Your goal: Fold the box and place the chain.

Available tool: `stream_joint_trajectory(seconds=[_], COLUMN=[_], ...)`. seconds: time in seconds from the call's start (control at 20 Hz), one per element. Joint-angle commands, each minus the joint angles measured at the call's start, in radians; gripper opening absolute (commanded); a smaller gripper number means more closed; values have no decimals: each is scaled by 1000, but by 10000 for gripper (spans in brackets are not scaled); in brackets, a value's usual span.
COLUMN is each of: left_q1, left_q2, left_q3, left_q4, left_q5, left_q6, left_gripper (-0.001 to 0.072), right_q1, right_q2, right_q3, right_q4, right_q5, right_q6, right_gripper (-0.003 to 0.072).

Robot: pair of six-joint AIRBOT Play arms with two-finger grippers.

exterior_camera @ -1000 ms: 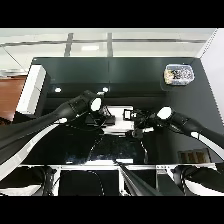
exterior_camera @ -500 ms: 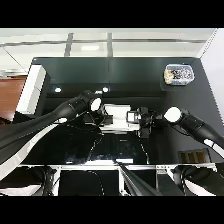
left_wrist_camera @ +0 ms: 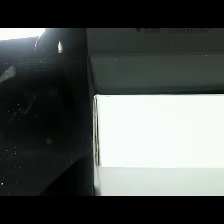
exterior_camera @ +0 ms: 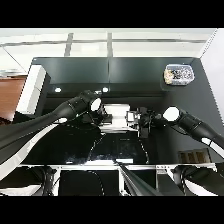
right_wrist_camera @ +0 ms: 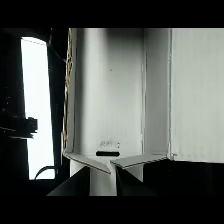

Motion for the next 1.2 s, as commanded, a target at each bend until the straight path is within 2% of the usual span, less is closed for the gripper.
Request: stream_joint_trajectory(seconds=[0.0,0.2,0.35,0.4,0.45,0.5,0.55,0.6,0.65,0.7,0.75,0.8,0.85,0.9,0.95,1.0,1.1,1.15], left_q1=[0,0,0,0,0,0,0,0,0,0,0,0,0,0,0,0,0,0], left_q2=[0,0,0,0,0,0,0,0,0,0,0,0,0,0,0,0,0,0], left_q3=[0,0,0,0,0,0,0,0,0,0,0,0,0,0,0,0,0,0], left_q4=[1,1,1,1,1,1,1,1,1,1,1,1,1,1,1,1,1,1], left_q5=[-6,-6,-6,-6,-6,-6,-6,-6,-6,-6,-6,-6,-6,-5,-6,-6,-4,1], left_q6=[0,0,0,0,0,0,0,0,0,0,0,0,0,0,0,0,0,-1], left_gripper=[29,29,29,29,29,29,29,29,29,29,29,29,29,29,29,29,28,29], right_q1=[2,8,8,8,8,8,8,8,8,8,7,5,-1,-13,-41,-85,-220,-307], right_q2=[-24,-83,-93,-94,-96,-96,-97,-97,-97,-97,-97,-95,-87,-69,-40,-8,65,99], right_q3=[0,0,0,0,0,0,0,0,0,0,0,0,1,2,20,57,163,196], right_q4=[64,276,310,321,333,344,348,347,347,351,350,338,307,272,208,157,31,-45], right_q5=[-2,-26,-37,-37,-37,-37,-41,-40,-40,-42,-43,-43,-40,-34,22,132,401,485], right_q6=[-8,-10,-12,-12,-12,-12,-12,-11,-6,-4,10,61,157,309,516,686,896,1006], right_gripper=[176,177,191,283,289,367,411,365,189,332,406,132,20,18,18,18,18,18])
